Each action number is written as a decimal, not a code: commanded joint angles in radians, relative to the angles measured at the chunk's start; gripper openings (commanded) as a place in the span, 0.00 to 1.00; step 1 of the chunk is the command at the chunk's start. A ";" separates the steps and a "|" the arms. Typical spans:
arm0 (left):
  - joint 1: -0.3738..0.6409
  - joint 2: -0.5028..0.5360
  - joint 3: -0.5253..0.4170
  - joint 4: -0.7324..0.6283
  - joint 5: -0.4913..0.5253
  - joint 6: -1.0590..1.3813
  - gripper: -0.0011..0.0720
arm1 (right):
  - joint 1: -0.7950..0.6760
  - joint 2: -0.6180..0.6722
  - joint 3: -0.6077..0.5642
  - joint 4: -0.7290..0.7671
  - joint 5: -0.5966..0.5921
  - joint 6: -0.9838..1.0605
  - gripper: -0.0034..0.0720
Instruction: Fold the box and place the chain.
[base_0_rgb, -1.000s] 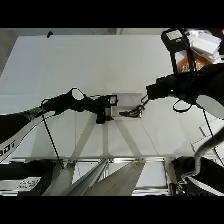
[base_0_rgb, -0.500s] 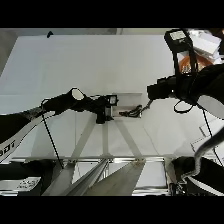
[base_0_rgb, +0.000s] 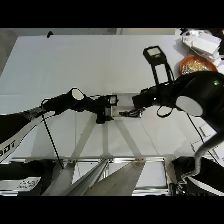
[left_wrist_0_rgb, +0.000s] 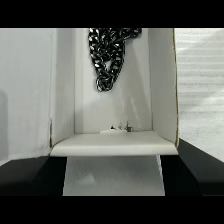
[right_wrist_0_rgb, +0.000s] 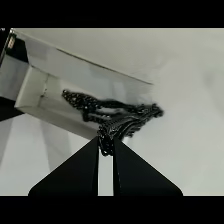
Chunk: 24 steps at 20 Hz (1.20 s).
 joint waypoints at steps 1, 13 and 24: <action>0.000 0.000 0.000 0.000 0.000 0.000 0.44 | 0.001 -0.035 -0.118 0.098 -0.182 -0.012 0.06; 0.000 0.000 0.000 0.000 0.000 0.000 0.44 | 0.026 -0.323 -0.184 0.164 -0.363 -0.030 0.06; 0.000 0.000 0.000 0.000 0.000 0.000 0.44 | -0.079 -0.116 -0.184 0.166 -0.276 -0.174 0.32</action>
